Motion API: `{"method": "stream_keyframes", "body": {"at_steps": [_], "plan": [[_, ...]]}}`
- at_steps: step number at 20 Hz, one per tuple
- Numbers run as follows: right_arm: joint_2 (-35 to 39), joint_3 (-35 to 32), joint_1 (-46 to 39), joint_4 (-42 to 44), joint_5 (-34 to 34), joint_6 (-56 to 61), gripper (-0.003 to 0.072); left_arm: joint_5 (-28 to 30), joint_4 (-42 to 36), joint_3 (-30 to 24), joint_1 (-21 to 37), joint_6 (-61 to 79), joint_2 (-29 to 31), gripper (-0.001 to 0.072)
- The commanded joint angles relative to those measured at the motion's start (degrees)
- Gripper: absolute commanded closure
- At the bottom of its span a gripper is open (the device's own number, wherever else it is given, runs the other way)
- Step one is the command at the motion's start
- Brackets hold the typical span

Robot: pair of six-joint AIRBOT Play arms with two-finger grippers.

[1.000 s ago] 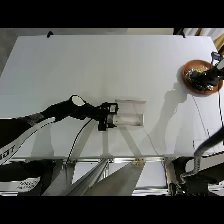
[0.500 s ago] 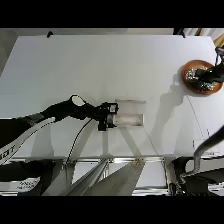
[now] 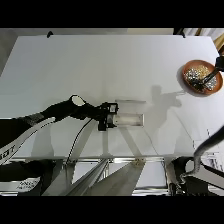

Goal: Fold the box and place the chain.

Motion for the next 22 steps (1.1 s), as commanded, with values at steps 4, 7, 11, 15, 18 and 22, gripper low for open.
{"method": "stream_keyframes", "body": {"at_steps": [4,7,11,15,18,22], "plan": [[13.70,0.02,0.04,13.62,8.28,-3.98,0.0672,0.00,0.00,0.07,0.04,0.02,0.02,0.0454],[18.05,0.02,0.04,19.10,11.56,-4.57,0.0672,0.00,0.00,0.07,0.04,0.00,0.02,0.0454],[22.01,0.00,0.04,25.46,17.46,-4.59,0.0672,0.00,0.00,0.07,0.04,0.00,0.02,0.0454],[25.29,0.00,0.04,38.23,20.26,-7.45,0.0672,0.00,0.00,0.07,0.04,0.00,0.02,0.0454],[26.99,-0.04,0.46,41.48,23.10,-8.59,0.0672,0.00,0.00,0.07,0.04,0.00,0.02,0.0454],[27.63,-0.61,9.40,41.05,26.45,-9.20,0.0672,0.00,0.00,0.07,0.04,0.00,0.02,0.0454]]}}
